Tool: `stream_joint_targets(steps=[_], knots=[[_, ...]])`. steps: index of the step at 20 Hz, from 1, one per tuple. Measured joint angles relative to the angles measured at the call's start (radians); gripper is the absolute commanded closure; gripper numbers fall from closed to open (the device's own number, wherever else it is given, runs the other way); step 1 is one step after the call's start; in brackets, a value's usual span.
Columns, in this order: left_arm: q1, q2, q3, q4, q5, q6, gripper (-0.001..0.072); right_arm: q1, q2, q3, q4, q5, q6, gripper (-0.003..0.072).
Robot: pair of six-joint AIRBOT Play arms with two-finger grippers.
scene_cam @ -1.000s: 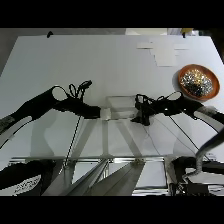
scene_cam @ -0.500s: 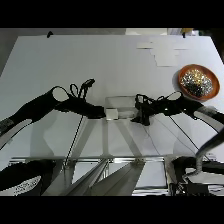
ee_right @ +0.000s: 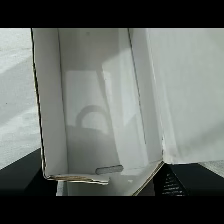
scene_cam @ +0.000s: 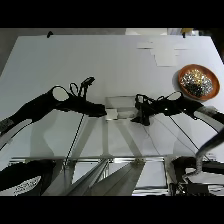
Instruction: Fold the box and place the chain.
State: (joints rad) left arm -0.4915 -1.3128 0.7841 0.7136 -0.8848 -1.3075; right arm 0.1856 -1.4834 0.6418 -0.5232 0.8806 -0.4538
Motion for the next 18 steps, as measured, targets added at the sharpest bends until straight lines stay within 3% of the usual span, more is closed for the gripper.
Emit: stream_joint_targets(steps=[7,9,18], knots=[[-0.047,-0.001,0.034,0.117,0.042,-0.148,0.0531,0.000,0.000,0.000,0.000,0.000,0.000,0.0288],[-0.062,-0.001,0.056,0.191,0.020,-0.229,0.0372,0.000,0.000,0.000,0.000,0.000,0.000,0.0288],[-0.159,-0.035,0.142,0.336,-0.027,-0.452,0.0369,0.000,0.000,0.000,0.000,0.000,0.000,0.0288]])
